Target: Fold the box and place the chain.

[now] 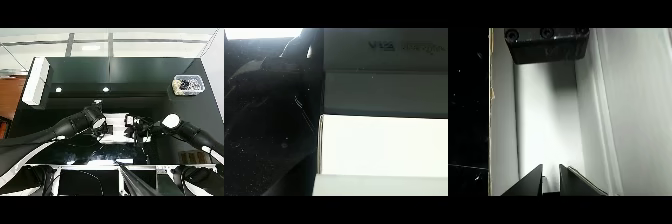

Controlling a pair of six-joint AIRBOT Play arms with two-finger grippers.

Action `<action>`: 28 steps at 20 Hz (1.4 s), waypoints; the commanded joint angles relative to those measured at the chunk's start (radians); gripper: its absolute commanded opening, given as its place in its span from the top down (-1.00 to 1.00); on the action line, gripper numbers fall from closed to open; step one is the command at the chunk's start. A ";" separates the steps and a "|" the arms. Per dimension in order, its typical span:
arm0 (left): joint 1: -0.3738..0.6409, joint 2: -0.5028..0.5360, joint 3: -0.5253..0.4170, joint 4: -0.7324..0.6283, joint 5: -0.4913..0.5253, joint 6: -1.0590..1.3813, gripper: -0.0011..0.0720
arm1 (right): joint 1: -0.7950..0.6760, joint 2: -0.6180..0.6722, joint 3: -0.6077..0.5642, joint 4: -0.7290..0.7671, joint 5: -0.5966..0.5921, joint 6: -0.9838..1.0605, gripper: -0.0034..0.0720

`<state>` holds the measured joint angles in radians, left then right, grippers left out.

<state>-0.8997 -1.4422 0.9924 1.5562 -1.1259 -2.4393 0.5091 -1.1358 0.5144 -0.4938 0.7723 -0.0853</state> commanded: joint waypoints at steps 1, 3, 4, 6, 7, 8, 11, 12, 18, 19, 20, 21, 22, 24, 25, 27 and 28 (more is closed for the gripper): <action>0.000 0.000 0.000 -0.002 0.006 0.000 0.88 | 0.016 -0.009 0.000 0.005 -0.015 0.002 0.59; -0.001 0.000 0.000 -0.002 0.006 0.000 0.88 | 0.016 -0.009 -0.001 0.003 -0.018 0.003 0.51; -0.001 0.000 0.000 -0.002 0.006 0.000 0.88 | 0.016 -0.009 -0.001 0.003 -0.019 0.003 0.52; -0.001 0.000 0.000 -0.002 0.006 0.000 0.88 | 0.016 -0.009 -0.001 -0.003 -0.019 0.003 0.73; -0.001 0.000 0.000 -0.002 0.006 0.000 0.88 | 0.016 -0.009 -0.001 -0.008 -0.019 0.003 0.72; -0.001 0.000 0.000 -0.002 0.006 0.000 0.88 | 0.016 -0.009 -0.003 -0.008 -0.025 0.003 0.39; -0.001 0.000 0.000 -0.002 0.007 0.000 0.88 | 0.016 -0.010 -0.012 -0.032 -0.044 0.003 0.74; -0.001 0.000 0.000 -0.002 0.006 0.000 0.88 | 0.016 -0.010 -0.012 -0.026 -0.045 0.003 0.42; -0.001 0.000 0.000 -0.005 0.006 0.000 0.88 | -0.017 0.033 -0.003 -0.097 -0.054 0.349 0.78; -0.001 0.000 0.000 -0.005 0.004 0.000 0.88 | -0.050 0.067 0.008 -0.175 -0.021 0.527 0.78; -0.001 0.000 0.000 -0.005 0.002 0.000 0.88 | -0.095 0.111 0.021 -0.247 0.042 0.666 0.78; -0.001 0.000 0.000 -0.006 0.004 0.000 0.88 | -0.148 0.157 0.030 -0.286 0.103 0.762 0.78; -0.001 0.000 0.000 -0.006 0.002 0.000 0.88 | -0.219 0.210 0.032 -0.308 0.158 0.853 0.78; -0.001 0.000 0.000 -0.012 -0.002 0.000 0.88 | -0.386 0.283 0.032 -0.390 0.228 1.079 0.78; 0.000 0.000 0.000 -0.023 -0.002 0.000 0.88 | -0.476 0.292 0.032 -0.454 0.247 1.208 0.78; -0.002 0.000 0.000 -0.025 -0.002 0.000 0.88 | -0.668 0.275 0.019 -0.560 0.280 1.439 0.78; -0.001 0.000 0.000 -0.025 -0.002 0.000 0.88 | -0.743 0.256 0.006 -0.561 0.303 1.467 0.78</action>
